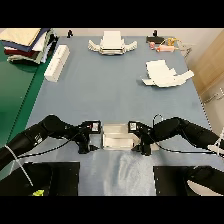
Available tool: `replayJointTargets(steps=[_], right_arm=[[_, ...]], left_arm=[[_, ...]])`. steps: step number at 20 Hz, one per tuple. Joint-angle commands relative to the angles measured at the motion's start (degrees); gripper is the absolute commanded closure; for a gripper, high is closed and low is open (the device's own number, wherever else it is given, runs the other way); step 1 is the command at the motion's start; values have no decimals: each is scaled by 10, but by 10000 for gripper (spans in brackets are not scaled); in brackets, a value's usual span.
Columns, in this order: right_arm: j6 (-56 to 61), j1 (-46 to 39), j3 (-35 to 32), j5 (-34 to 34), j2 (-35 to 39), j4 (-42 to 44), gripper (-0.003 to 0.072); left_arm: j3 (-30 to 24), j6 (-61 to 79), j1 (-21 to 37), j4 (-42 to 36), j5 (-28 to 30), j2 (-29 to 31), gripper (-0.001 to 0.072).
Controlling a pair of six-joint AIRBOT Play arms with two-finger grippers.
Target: Fold the box.
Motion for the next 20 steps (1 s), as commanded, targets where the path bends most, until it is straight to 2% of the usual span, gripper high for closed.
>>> replayJointTargets(steps=[1,6,13,20], right_arm=[[0,0,0,0,0,0,244],[0,0,0,0,0,0,244],[0,0,0,0,0,0,244],[0,0,0,0,0,0,244]], left_arm=[[-11,73,-19,-58,35,-30,5],[-9,84,-57,-68,76,-63,5],[-3,82,-58,-92,75,-70,5],[-3,104,-88,-119,80,-102,5]])
